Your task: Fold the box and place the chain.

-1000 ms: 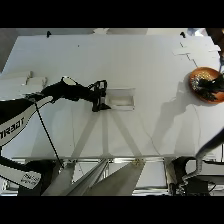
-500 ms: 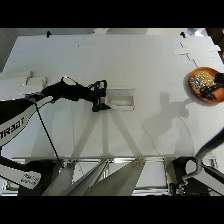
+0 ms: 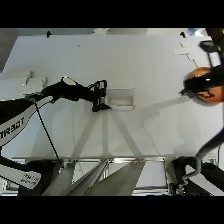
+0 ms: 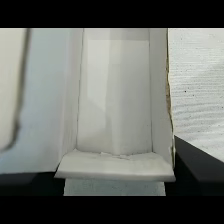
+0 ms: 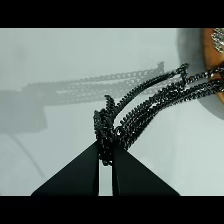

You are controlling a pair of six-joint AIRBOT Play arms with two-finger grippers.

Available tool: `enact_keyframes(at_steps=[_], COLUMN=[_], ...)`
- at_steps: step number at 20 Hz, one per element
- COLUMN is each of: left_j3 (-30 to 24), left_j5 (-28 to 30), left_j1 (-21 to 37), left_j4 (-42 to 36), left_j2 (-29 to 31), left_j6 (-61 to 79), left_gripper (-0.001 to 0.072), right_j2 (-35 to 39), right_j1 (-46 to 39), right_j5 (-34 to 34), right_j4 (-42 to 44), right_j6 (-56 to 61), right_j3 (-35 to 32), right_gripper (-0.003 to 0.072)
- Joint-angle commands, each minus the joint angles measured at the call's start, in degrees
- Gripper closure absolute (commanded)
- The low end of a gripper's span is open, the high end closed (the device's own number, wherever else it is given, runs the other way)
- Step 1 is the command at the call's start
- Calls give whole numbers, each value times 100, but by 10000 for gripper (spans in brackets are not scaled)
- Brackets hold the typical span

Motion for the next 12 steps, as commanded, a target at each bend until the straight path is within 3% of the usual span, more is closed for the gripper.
enact_keyframes(at_steps=[1, 7, 12], left_j3=[2, 2, 2], left_j5=[2, 2, 2], left_j1=[-4, -4, -4], left_j4=[0, 0, 0], left_j2=[-2, -2, -2], left_j6=[0, 2, 2], left_gripper=[382, 382, 382], right_j2=[-28, -337, -785], right_j1=[1008, 1908, 2282], right_j5=[-44, -614, -1609], right_j4=[192, 966, 2424], right_j6=[188, 164, -981], right_j3=[0, 0, 0], right_gripper=[682, 682, 683])
